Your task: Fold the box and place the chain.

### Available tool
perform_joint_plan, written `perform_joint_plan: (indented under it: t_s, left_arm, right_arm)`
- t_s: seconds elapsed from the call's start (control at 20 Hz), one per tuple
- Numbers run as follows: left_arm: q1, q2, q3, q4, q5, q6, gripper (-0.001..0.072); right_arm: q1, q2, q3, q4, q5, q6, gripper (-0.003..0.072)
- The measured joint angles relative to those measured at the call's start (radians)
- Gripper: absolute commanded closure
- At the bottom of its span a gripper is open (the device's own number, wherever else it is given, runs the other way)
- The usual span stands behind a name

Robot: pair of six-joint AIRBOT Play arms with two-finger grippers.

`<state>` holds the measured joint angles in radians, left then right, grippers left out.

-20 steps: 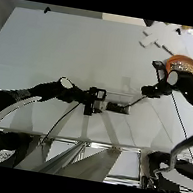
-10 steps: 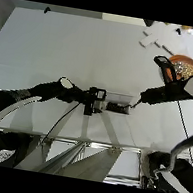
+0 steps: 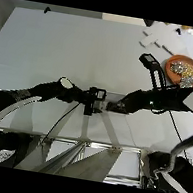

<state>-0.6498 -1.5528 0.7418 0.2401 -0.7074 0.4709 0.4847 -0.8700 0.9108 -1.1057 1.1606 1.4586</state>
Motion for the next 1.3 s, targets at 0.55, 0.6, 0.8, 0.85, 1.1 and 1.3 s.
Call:
perform_joint_plan:
  t_s: [0.55,0.6,0.8,0.85,1.1,1.3]
  left_arm:
    - [0.000,0.000,0.000,0.000,0.000,0.000,0.0698]
    - [0.000,0.000,0.000,0.000,0.000,0.000,0.0698]
    - [0.000,0.000,0.000,0.000,0.000,0.000,0.0698]
    - [0.000,0.000,0.000,0.000,0.000,0.000,0.0698]
    - [0.000,0.000,0.000,0.000,0.000,0.000,0.0698]
    - [0.000,0.000,0.000,0.000,0.000,0.000,0.0698]
  right_arm:
    - [0.026,-0.033,0.000,-0.013,-0.099,-0.052,0.0509]
    - [0.026,-0.035,0.000,-0.014,-0.101,-0.065,0.0509]
    - [0.026,-0.039,0.006,-0.016,-0.114,-0.113,0.0510]
    - [0.024,-0.039,0.013,-0.021,-0.122,-0.131,0.0544]
    - [-0.039,-0.063,0.042,-0.063,-0.188,-0.235,0.0670]
    - [-0.106,-0.164,0.048,-0.085,-0.156,-0.368,0.0671]
